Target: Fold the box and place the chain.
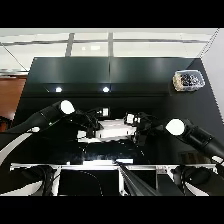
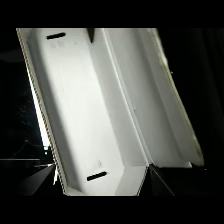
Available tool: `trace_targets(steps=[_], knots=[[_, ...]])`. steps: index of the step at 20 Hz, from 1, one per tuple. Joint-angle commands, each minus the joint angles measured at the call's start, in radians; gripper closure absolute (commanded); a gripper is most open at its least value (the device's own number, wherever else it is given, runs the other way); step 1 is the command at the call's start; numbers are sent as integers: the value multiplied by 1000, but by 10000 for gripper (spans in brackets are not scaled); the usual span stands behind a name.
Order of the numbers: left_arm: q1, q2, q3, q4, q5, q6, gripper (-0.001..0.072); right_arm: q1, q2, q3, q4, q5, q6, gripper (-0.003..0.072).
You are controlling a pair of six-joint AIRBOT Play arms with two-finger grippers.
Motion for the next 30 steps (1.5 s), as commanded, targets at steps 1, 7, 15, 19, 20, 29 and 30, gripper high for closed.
trace_targets(steps=[1, 7, 15, 19, 20, 29, 30], knots=[[-1, 0, 0, 1, -3, 1, 685, -33, 0, 8, -21, 9, -8, -32], [-1, 0, 0, 1, -6, 1, 684, -32, -2, 7, 72, 82, -146, -29], [0, 0, 0, 1, -5, 1, 684, -37, -105, 7, 154, 112, -301, -28], [0, 0, 0, 1, -5, 1, 684, -37, -166, 3, 155, 97, -339, -28], [0, 0, 0, 1, -5, 1, 684, -37, -176, -4, 155, 85, -349, -28], [0, 0, 0, 1, -6, 0, 684, -37, -209, -31, 276, 37, -486, -28], [0, 0, 0, 1, -6, 0, 684, -37, -216, -31, 276, 35, -488, -28]])
